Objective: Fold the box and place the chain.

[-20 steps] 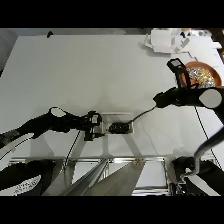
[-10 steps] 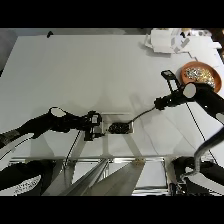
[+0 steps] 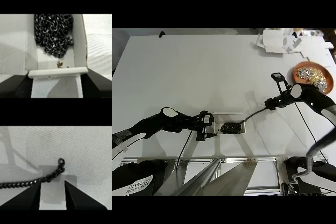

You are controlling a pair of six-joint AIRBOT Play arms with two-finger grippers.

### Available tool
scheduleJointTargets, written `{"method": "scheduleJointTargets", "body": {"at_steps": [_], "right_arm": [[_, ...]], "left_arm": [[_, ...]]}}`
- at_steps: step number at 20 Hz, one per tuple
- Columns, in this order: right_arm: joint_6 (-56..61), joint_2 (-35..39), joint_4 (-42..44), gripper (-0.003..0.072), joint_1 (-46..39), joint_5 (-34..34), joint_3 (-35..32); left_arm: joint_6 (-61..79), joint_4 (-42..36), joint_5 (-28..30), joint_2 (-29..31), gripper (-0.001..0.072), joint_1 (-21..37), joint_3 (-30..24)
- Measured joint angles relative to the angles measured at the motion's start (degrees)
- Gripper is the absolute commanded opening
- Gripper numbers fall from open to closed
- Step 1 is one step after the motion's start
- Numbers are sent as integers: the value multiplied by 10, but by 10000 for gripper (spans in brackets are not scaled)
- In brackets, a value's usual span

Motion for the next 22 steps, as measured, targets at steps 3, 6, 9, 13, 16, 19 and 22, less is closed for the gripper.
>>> {"method": "scheduleJointTargets", "body": {"at_steps": [3,6,9,13,16,19,22], "right_arm": [[8,-9,-1,65,3,-1,-1],[12,-12,-8,21,17,3,-2],[13,8,-17,21,30,22,-4],[13,101,-28,21,37,59,-3],[10,190,-4,21,38,94,-4],[-6,285,45,21,38,122,-5],[-36,369,121,21,39,136,-6]], "left_arm": [[0,0,0,0,136,0,0],[0,0,0,0,136,0,0],[0,0,0,0,136,0,0],[0,0,0,0,136,0,0],[0,0,0,0,136,0,0],[0,0,0,0,136,0,0],[0,0,0,0,136,0,0]]}}
